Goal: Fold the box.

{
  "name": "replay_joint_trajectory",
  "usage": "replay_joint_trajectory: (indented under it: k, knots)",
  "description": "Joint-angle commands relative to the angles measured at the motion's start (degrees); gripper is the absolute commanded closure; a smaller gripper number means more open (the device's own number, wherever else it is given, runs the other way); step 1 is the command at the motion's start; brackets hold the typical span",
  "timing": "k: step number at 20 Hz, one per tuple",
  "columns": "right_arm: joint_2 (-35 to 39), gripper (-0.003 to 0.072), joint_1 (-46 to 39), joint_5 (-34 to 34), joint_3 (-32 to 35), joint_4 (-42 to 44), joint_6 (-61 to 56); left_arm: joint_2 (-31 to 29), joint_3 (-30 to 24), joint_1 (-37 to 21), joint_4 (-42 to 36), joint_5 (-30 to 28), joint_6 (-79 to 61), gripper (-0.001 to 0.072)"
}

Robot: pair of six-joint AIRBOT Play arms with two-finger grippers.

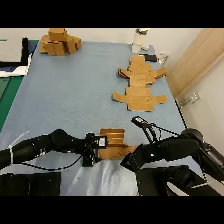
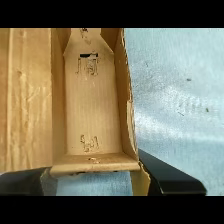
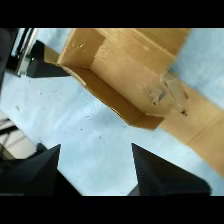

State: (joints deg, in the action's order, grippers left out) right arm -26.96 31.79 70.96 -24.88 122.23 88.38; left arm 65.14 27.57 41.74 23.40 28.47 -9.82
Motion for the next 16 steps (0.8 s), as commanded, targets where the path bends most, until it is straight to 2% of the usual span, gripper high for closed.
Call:
replay_joint_trajectory:
  k: [1, 4, 9, 12, 16]
  knots:
    - [0.15, -0.0025, 0.00, -0.22, -0.04, 0.55, -10.38, -2.56, -0.04, -0.63, 4.44, 0.07, 0.94, 0.0111]
    - [0.13, -0.0025, 0.02, -2.43, -0.04, 0.57, -10.38, -5.33, -0.39, -5.97, 4.94, 1.07, 3.63, 0.0111]
    - [0.13, -0.0025, 0.00, -8.44, -0.04, 0.55, -10.38, -6.99, -1.38, -14.60, 13.00, 12.31, 3.67, 0.0111]
    - [0.11, -0.0025, 0.00, -12.33, -0.04, 0.15, -10.38, -6.60, -1.57, -14.40, 10.88, 12.26, 2.69, 0.0112]
    - [0.11, -0.0025, 0.00, -17.16, -0.04, 0.13, -10.38, -3.56, -1.57, -10.40, 6.75, 11.80, -0.92, 0.0112]
